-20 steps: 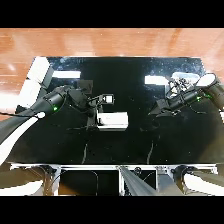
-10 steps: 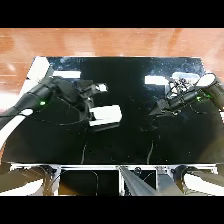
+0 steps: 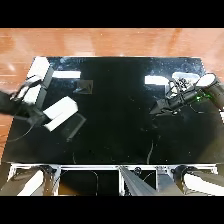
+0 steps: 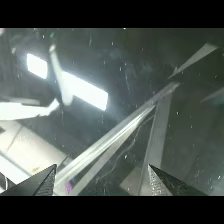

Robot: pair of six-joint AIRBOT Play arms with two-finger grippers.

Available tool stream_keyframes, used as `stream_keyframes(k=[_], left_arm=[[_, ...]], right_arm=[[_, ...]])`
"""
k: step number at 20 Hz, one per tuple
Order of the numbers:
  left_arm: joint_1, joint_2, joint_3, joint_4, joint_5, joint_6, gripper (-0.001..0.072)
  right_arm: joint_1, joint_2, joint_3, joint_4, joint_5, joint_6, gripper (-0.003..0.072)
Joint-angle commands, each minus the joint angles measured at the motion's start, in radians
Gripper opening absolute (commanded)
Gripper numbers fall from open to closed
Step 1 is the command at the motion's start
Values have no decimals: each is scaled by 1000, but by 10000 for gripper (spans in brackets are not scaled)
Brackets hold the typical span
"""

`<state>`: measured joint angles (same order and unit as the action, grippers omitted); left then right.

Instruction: Fold the box and place the chain.

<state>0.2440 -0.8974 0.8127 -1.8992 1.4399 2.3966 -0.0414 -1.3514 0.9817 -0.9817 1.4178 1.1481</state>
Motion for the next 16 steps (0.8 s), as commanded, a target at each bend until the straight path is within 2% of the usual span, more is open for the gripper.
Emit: stream_keyframes(k=[1, 5, 7, 10, 16], left_arm=[[295, 134, -138, 62, 14, -27, 16], [527, 96, -155, 99, -29, -67, 17], [596, 74, -154, 100, -80, -47, 18], [634, 24, -147, 102, -169, -7, 18], [620, -186, -44, 89, -237, 132, 17]], right_arm=[[0, 0, 0, 2, -55, -5, 720], [0, 0, 0, 3, -77, -12, 720], [0, 0, 0, 5, -97, -12, 720], [0, 0, 0, 6, -97, -10, 720], [0, 0, 0, 6, -102, 64, 720]])
